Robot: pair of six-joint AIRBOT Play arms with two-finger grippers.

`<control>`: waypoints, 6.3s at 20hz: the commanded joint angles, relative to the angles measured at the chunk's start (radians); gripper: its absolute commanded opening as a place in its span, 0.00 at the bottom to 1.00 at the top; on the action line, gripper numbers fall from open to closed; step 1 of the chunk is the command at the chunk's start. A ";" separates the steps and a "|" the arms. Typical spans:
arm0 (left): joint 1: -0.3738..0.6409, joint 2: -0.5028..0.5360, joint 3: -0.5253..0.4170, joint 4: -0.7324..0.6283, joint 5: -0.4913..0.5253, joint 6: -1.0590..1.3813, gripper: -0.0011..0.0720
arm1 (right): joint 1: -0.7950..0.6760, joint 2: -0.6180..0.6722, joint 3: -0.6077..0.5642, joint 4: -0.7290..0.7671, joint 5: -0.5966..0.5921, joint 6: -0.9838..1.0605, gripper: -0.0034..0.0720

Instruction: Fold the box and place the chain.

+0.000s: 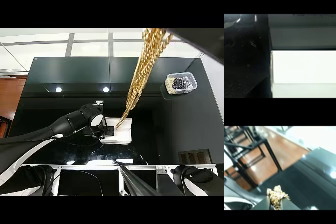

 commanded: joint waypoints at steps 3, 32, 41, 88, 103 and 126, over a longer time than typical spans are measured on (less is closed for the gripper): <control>0.001 0.000 0.000 0.000 0.000 0.000 0.05 | 0.008 -0.008 -0.096 -0.076 0.155 0.011 0.05; 0.003 0.000 0.000 0.000 0.008 0.000 0.05 | 0.270 -0.077 -0.896 -0.268 -0.234 0.064 0.23; 0.009 -0.002 0.000 0.002 0.018 0.027 0.05 | -0.013 0.113 -0.823 -0.463 -0.065 0.086 0.71; 0.430 0.267 -0.499 -0.868 0.291 2.539 0.99 | -0.193 0.190 -0.826 -0.567 -0.069 0.262 0.71; 0.367 0.210 -0.470 -0.882 0.401 2.621 0.98 | -0.193 0.190 -0.826 -0.567 -0.068 0.262 0.71; 0.410 0.097 -0.334 -0.810 0.216 2.561 0.99 | -0.193 0.190 -0.826 -0.561 -0.068 0.262 0.71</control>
